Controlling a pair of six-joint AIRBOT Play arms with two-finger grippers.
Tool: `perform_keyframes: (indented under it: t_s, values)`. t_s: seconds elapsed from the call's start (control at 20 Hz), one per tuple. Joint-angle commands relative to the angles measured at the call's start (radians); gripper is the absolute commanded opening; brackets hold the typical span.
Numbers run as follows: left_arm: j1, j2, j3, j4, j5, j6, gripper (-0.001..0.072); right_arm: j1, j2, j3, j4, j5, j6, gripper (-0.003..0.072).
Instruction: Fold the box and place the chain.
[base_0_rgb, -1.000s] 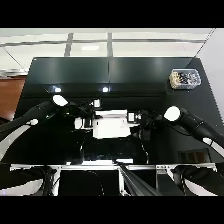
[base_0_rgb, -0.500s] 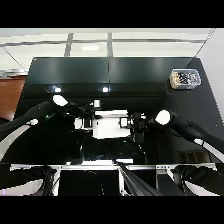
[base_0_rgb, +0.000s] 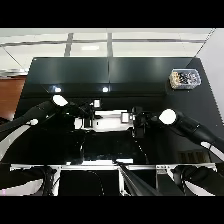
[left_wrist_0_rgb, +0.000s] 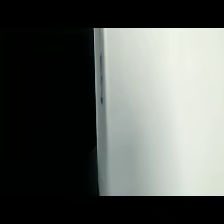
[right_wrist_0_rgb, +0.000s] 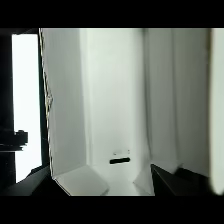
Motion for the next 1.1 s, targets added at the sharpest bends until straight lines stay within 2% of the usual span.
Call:
perform_keyframes:
  t_s: [0.0, 0.35, 0.7, 1.05]
  values:
    - [-0.001, 0.000, 0.001, 0.000, 0.000, 0.000, 0.0025, -0.032, 0.029, 0.004, 0.024, -0.018, 0.006, 0.0678]
    - [-0.001, 0.000, 0.001, 0.000, -0.002, 0.000, 0.0026, -0.086, 0.011, 0.004, 0.144, -0.019, -0.050, 0.0678]
    - [-0.001, 0.000, 0.001, 0.000, -0.002, 0.000, 0.0026, -0.107, -0.072, 0.006, 0.358, 0.030, -0.273, 0.0678]
    - [-0.001, 0.000, 0.001, 0.000, -0.002, 0.000, 0.0026, -0.104, -0.126, 0.006, 0.362, 0.119, -0.313, 0.0678]
